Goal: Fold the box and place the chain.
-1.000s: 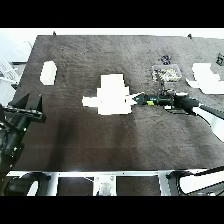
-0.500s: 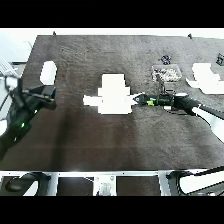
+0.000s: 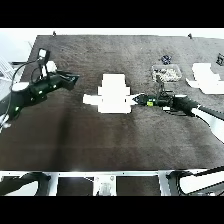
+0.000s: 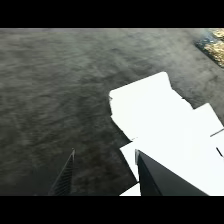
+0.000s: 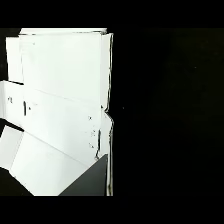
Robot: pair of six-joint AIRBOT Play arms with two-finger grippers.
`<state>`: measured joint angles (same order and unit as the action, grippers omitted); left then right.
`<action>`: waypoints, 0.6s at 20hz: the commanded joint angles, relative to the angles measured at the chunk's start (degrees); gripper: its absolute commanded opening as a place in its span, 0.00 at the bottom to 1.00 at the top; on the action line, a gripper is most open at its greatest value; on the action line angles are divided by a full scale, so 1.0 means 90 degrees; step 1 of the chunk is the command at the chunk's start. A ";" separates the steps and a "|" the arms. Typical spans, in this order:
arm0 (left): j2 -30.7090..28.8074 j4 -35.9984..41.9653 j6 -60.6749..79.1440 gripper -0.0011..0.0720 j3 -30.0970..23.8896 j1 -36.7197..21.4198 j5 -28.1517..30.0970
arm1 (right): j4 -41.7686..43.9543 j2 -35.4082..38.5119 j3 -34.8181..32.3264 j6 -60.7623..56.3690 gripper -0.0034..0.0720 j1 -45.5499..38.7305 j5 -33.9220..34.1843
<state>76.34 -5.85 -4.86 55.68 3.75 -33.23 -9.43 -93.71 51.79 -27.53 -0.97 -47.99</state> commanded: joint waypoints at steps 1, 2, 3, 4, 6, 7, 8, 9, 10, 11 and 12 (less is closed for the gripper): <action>0.1122 -0.0998 -0.1095 0.62 0.1132 0.0000 -0.0848 | 0.0053 0.0005 -0.0002 0.0075 0.05 0.0012 -0.0007; 0.1413 -0.1452 -0.1593 0.62 0.1498 0.0000 -0.1107 | 0.0049 0.0005 -0.0002 0.0109 0.05 0.0024 -0.0012; 0.1761 -0.2059 -0.2188 0.62 0.1999 0.0000 -0.1571 | 0.0049 0.0005 -0.0002 0.0146 0.05 0.0036 -0.0063; 0.2110 -0.2579 -0.2667 0.62 0.2523 0.0000 -0.2084 | 0.0051 0.0005 0.0000 0.0146 0.05 0.0039 -0.0078; 0.2795 -0.3232 -0.3378 0.62 0.3568 0.0000 -0.3004 | 0.0051 0.0005 0.0000 0.0233 0.05 0.0049 -0.0075; 0.3111 -0.3320 -0.3643 0.62 0.4044 0.0000 -0.3368 | 0.0049 0.0005 0.0000 0.0236 0.05 0.0049 -0.0078; 0.3368 -0.3322 -0.3827 0.62 0.4437 0.0000 -0.3655 | 0.0049 0.0005 -0.0002 0.0236 0.05 0.0049 -0.0075; 0.3614 -0.3347 -0.4024 0.62 0.4784 0.0000 -0.3844 | 0.0051 0.0005 -0.0002 0.0233 0.05 0.0049 -0.0078; 0.3840 -0.3393 -0.4235 0.62 0.5071 0.0000 -0.3932 | 0.0051 0.0005 -0.0002 0.0236 0.05 0.0049 -0.0078; 0.4048 -0.3495 -0.4503 0.62 0.5311 0.0000 -0.3954 | 0.0051 0.0005 0.0000 0.0236 0.05 0.0049 -0.0075; 0.4267 -0.3514 -0.4653 0.62 0.5547 0.0000 -0.4022 | 0.0051 0.0005 -0.0002 0.0236 0.05 0.0049 -0.0078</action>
